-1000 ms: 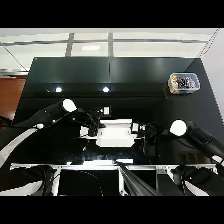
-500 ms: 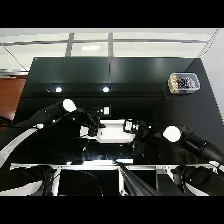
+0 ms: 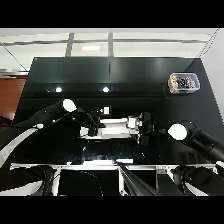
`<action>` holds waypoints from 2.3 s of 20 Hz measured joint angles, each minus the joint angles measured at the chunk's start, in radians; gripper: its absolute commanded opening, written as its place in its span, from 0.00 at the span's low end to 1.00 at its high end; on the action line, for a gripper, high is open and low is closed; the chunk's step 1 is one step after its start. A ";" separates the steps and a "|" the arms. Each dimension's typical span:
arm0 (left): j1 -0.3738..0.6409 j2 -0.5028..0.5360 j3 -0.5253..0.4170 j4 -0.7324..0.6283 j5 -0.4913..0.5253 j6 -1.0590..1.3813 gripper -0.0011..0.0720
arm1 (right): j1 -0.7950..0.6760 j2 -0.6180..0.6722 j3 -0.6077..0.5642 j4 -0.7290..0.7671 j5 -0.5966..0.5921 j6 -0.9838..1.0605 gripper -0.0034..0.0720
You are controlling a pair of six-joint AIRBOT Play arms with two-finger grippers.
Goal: Fold the box and place the chain.
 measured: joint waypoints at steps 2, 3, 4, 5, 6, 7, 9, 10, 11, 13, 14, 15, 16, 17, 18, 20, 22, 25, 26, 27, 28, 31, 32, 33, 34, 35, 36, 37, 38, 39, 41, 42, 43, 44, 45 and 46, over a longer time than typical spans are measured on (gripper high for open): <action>0.000 0.000 0.000 0.000 0.000 0.000 0.05 | -0.031 0.004 0.004 0.002 0.023 0.000 0.85; 0.000 0.000 0.000 0.000 0.000 0.001 0.05 | -0.043 0.005 0.005 0.007 0.028 0.000 0.85; 0.000 0.000 0.000 0.000 0.000 0.003 0.05 | -0.051 0.005 0.005 0.022 0.034 -0.003 0.85; 0.000 0.000 0.000 0.000 0.001 0.003 0.05 | -0.056 0.002 0.005 0.043 0.040 -0.017 0.85; 0.000 0.000 0.000 0.000 0.000 0.003 0.05 | -0.060 -0.005 0.004 0.071 0.049 -0.037 0.85; 0.000 0.000 0.000 0.000 0.000 0.003 0.05 | -0.064 -0.013 0.003 0.098 0.055 -0.058 0.85; 0.000 0.000 0.000 0.000 0.000 0.003 0.05 | -0.068 -0.026 0.003 0.127 0.058 -0.090 0.85; 0.000 0.000 0.000 0.000 0.000 0.003 0.05 | -0.069 -0.031 0.003 0.129 0.057 -0.095 0.85; 0.000 0.000 0.000 0.000 0.000 0.003 0.05 | -0.070 -0.035 0.003 0.116 0.055 -0.094 0.85; 0.000 0.000 0.000 0.000 0.000 0.003 0.05 | -0.071 -0.039 0.003 0.042 0.055 -0.047 0.85; 0.000 0.000 0.000 0.000 0.000 0.003 0.05 | -0.071 -0.040 0.002 0.003 0.077 -0.014 0.85; 0.000 0.000 0.000 0.000 -0.001 0.003 0.05 | -0.071 -0.041 0.000 -0.016 0.105 0.009 0.85; 0.000 0.000 0.000 0.000 -0.001 0.003 0.05 | -0.069 -0.042 -0.005 -0.023 0.142 0.027 0.85; 0.000 0.000 0.000 0.000 -0.001 0.003 0.05 | -0.065 -0.042 -0.010 -0.016 0.173 0.038 0.85; 0.000 0.000 0.000 0.000 -0.001 0.003 0.05 | -0.057 -0.042 -0.016 0.005 0.200 0.041 0.85; 0.000 0.000 0.000 0.000 -0.001 0.003 0.05 | -0.027 -0.043 -0.027 0.057 0.217 0.037 0.85; 0.000 0.000 0.000 0.000 -0.001 0.003 0.05 | 0.008 -0.043 -0.036 0.107 0.171 0.034 0.85; 0.000 0.000 0.000 0.000 -0.001 0.003 0.05 | 0.041 -0.043 -0.042 0.171 0.064 0.031 0.85; 0.000 0.000 0.000 0.000 -0.001 0.003 0.05 | 0.046 -0.042 -0.042 0.177 0.038 0.027 0.85; 0.000 0.000 0.000 0.000 -0.001 0.003 0.05 | 0.050 -0.040 -0.040 0.175 0.016 0.023 0.85; 0.000 0.000 0.000 0.000 -0.001 0.003 0.05 | 0.052 -0.036 -0.038 0.165 0.002 0.019 0.85; 0.000 0.000 0.000 0.000 -0.001 0.002 0.05 | 0.057 -0.027 -0.033 0.097 -0.028 0.014 0.85; 0.000 0.000 0.000 0.000 -0.001 0.002 0.05 | 0.058 -0.026 -0.032 0.077 -0.033 0.011 0.85; 0.000 0.000 0.000 0.000 -0.001 0.002 0.05 | 0.058 -0.025 -0.032 0.063 -0.038 0.010 0.85; 0.000 0.000 0.000 0.000 -0.001 0.002 0.05 | 0.058 -0.024 -0.032 0.050 -0.045 0.006 0.85; 0.000 0.000 0.000 0.000 -0.001 0.002 0.05 | 0.058 -0.024 -0.032 0.040 -0.046 0.002 0.85; 0.000 0.000 0.000 0.000 -0.001 0.002 0.05 | 0.056 -0.023 -0.032 0.037 -0.050 -0.002 0.85; 0.000 0.000 0.000 0.000 -0.001 0.002 0.05 | 0.049 -0.023 -0.032 0.036 -0.051 -0.011 0.85; 0.000 0.000 0.000 0.000 -0.002 0.002 0.05 | 0.038 -0.023 -0.032 0.037 -0.054 -0.017 0.85; 0.000 0.000 0.000 0.000 -0.002 0.000 0.05 | 0.024 -0.023 -0.032 0.045 -0.057 -0.031 0.85; 0.000 0.000 0.000 0.000 0.000 0.000 0.05 | -0.007 -0.023 -0.032 0.086 -0.057 -0.069 0.85; 0.000 0.000 0.000 0.000 0.001 0.000 0.05 | -0.019 -0.023 -0.032 0.111 -0.057 -0.091 0.85; 0.000 0.000 0.000 0.000 0.001 0.001 0.05 | -0.029 -0.024 -0.032 0.139 -0.059 -0.111 0.85; 0.000 0.000 0.000 0.000 0.000 0.002 0.05 | -0.035 -0.026 -0.032 0.161 -0.058 -0.127 0.85; 0.000 0.000 0.000 0.000 0.001 0.003 0.05 | -0.040 -0.028 -0.032 0.183 -0.058 -0.141 0.85; 0.000 0.000 0.000 0.000 0.001 0.003 0.05 | -0.044 -0.030 -0.032 0.203 -0.059 -0.151 0.85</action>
